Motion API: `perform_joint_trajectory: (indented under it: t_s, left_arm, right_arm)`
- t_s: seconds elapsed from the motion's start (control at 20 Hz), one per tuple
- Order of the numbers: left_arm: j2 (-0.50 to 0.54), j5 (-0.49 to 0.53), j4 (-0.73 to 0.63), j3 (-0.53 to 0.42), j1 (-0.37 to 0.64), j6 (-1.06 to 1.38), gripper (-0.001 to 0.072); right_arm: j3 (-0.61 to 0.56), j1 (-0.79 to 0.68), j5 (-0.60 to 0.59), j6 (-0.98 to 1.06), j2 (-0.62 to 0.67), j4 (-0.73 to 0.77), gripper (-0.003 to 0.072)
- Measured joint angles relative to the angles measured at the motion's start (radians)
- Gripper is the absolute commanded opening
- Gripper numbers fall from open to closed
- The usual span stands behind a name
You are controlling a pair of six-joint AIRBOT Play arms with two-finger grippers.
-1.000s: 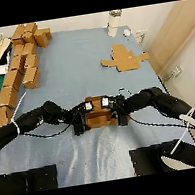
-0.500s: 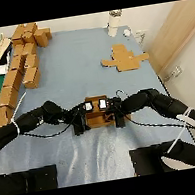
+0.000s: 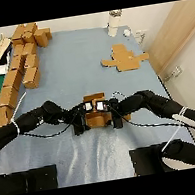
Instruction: Fold the box.
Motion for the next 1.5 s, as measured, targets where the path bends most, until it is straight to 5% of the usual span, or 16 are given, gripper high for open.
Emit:
perform_joint_trajectory:
  t_s: [0.1,0.25,0.3,0.55,0.7,0.95,1.25,1.5]
  left_arm:
    - [0.000,0.000,0.000,0.000,0.000,0.000,0.0466]
    - [0.000,-0.001,-0.002,0.000,0.000,-0.001,0.0466]
    - [0.000,-0.001,-0.003,0.000,0.000,-0.002,0.0467]
    - [0.000,0.000,-0.002,0.000,0.000,-0.002,0.0466]
    - [0.000,0.000,-0.001,0.000,0.000,-0.002,0.0467]
    - [0.000,0.000,-0.001,0.000,0.000,0.000,0.0466]
    - [0.000,0.000,0.000,0.000,0.000,0.000,0.0466]
    - [0.000,0.000,0.000,0.000,0.000,0.000,0.0466]
  right_arm:
    - [0.000,0.002,0.000,0.010,0.003,-0.010,0.0616]
    - [0.003,0.004,-0.040,0.125,0.043,-0.143,0.0107]
    - [0.003,0.004,-0.081,0.204,0.067,-0.233,0.0008]
    - [0.009,-0.019,-0.208,0.893,0.208,-0.803,0.0004]
    - [0.009,-0.104,-0.280,1.286,0.233,-0.944,0.0004]
    - [0.000,-0.230,-0.295,1.484,0.135,-0.690,0.0003]
    - [0.000,-0.260,-0.241,1.351,0.007,-0.309,0.0003]
    - [0.001,-0.248,-0.263,1.288,0.032,-0.164,0.0004]
